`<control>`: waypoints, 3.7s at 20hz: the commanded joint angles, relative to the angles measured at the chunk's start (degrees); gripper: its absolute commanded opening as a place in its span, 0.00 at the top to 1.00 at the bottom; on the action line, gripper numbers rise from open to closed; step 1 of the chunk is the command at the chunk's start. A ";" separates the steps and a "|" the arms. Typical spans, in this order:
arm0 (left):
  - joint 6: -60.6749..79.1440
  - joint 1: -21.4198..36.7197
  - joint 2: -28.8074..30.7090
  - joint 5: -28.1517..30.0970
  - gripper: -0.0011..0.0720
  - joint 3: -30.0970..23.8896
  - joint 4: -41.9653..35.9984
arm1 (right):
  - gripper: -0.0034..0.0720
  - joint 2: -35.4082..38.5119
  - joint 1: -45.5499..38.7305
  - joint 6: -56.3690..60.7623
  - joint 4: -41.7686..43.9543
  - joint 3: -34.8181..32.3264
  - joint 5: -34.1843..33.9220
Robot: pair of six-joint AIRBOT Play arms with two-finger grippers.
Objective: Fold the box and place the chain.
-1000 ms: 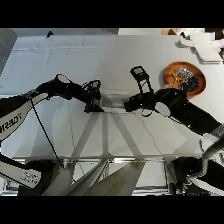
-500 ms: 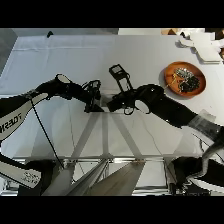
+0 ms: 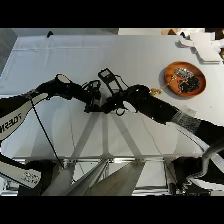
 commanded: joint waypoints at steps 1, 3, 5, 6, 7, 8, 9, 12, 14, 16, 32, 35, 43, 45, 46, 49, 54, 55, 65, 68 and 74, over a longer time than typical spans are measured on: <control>0.02 0.00 0.00 0.02 0.63 -0.02 0.02 | 0.94 -0.81 0.07 -0.02 -1.42 0.15 2.19; 0.00 0.00 0.00 0.02 0.63 -0.02 0.02 | 0.94 -0.81 0.07 -0.02 -1.38 0.15 2.58; 0.00 0.00 0.00 0.02 0.63 -0.02 0.02 | 0.93 -0.74 0.07 0.00 -0.90 0.15 2.60; 0.02 0.00 0.00 0.02 0.63 -0.02 0.02 | 0.89 -0.61 0.07 -0.02 -0.66 0.15 2.60; 0.00 0.00 0.00 0.02 0.63 -0.02 0.02 | 0.81 -0.31 0.07 -0.02 -0.24 0.15 2.60; 0.00 0.00 0.00 0.02 0.63 -0.02 0.02 | 0.79 0.02 0.07 -0.02 0.35 0.15 2.60; 0.00 0.00 0.00 0.02 0.63 -0.02 0.02 | 0.79 0.35 0.07 -0.02 0.52 0.15 2.54; 0.02 0.00 0.00 0.02 0.63 -0.02 0.02 | 0.79 1.44 0.07 -0.24 0.50 0.15 2.73; 0.00 0.00 0.00 0.02 0.63 -0.02 0.02 | 0.79 2.78 0.07 -0.72 0.50 0.15 3.85; 0.00 0.00 0.00 0.02 0.63 -0.02 0.02 | 0.79 5.55 -0.13 -4.04 0.68 0.15 6.73; 0.00 0.00 0.00 0.02 0.63 -0.02 0.02 | 0.31 13.66 -37.51 -60.13 9.81 0.13 19.12; 0.00 0.00 0.00 0.02 0.63 -0.02 0.02 | 0.13 5.18 -38.73 -52.85 11.02 0.15 17.09; 0.00 0.00 0.00 0.02 0.63 -0.02 0.02 | 0.12 -9.40 -38.69 -24.83 6.91 5.20 10.60; 0.00 0.00 0.00 0.02 0.63 -0.02 0.02 | 0.13 -10.69 -38.36 -20.02 5.40 7.21 12.79; 0.00 0.00 0.00 0.02 0.63 -0.02 0.02 | 0.13 -10.91 -38.12 -17.84 4.28 7.41 13.44; 0.00 0.00 0.00 0.02 0.63 -0.02 0.02 | 0.13 -11.93 -38.07 -9.70 3.65 7.41 16.31; 0.00 0.00 0.00 0.00 0.63 -0.02 0.02 | 0.20 -12.85 -38.05 -3.06 3.67 7.41 21.55; 0.02 0.00 0.00 0.02 0.63 -0.02 0.02 | 0.30 -12.85 -37.81 -3.02 3.67 7.41 21.53; 0.00 0.00 0.00 0.02 0.63 -0.02 0.02 | 0.94 -10.12 -34.01 -4.83 3.06 7.41 19.41; 0.00 0.00 0.00 0.02 0.63 -0.02 0.02 | 0.95 -4.44 -33.66 -6.23 3.04 7.41 17.18; 0.00 0.00 0.00 0.02 0.63 -0.02 0.02 | 0.95 6.40 -31.98 -14.21 2.89 7.04 21.09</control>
